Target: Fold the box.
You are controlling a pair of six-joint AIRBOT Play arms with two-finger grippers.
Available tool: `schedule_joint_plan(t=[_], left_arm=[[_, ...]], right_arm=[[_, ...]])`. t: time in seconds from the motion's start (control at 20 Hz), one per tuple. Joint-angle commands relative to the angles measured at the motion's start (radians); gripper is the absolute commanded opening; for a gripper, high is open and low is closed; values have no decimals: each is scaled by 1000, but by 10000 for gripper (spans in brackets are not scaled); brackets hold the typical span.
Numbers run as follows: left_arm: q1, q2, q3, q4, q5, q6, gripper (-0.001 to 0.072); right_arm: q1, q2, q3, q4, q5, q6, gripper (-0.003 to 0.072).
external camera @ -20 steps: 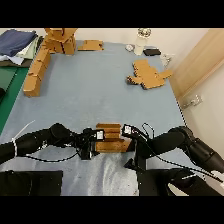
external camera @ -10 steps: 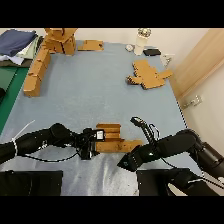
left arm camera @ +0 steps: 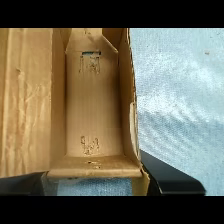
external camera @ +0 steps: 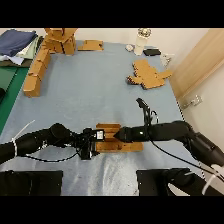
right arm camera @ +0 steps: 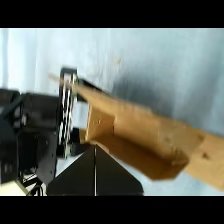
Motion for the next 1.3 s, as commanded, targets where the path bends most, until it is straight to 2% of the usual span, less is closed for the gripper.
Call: schedule_joint_plan(t=[0.0, 0.15, 0.3, 0.45, 0.7, 0.85, 1.0, 1.1, 1.25], left_arm=[[0, 0, 1, 0, 0, 0, 507], [0, 0, 1, 0, 0, 0, 507], [0, 0, 1, 0, 0, 0, 507], [0, 0, 1, 0, 0, 0, 507], [0, 0, 1, 0, 0, 0, 507], [0, 0, 1, 0, 0, 0, 507], [0, 0, 1, 0, 0, 0, 507], [0, 0, 1, 0, 0, 0, 507], [0, 0, 1, 0, 0, 0, 507]], right_arm=[[-1, -213, 120, -3, 78, -79, 1], [-1, -396, 170, -4, 80, -150, 1], [1, -498, 171, -21, 79, -190, 1], [3, -546, 171, -23, 80, -209, 1], [3, -539, 171, -25, 80, -223, 1], [-7, -447, 197, -89, 59, -233, 0], [-13, -258, 227, -314, 2, -141, 0], [-12, -124, 220, -449, -101, -77, 0], [9, 26, 153, -467, -279, -148, 0]])
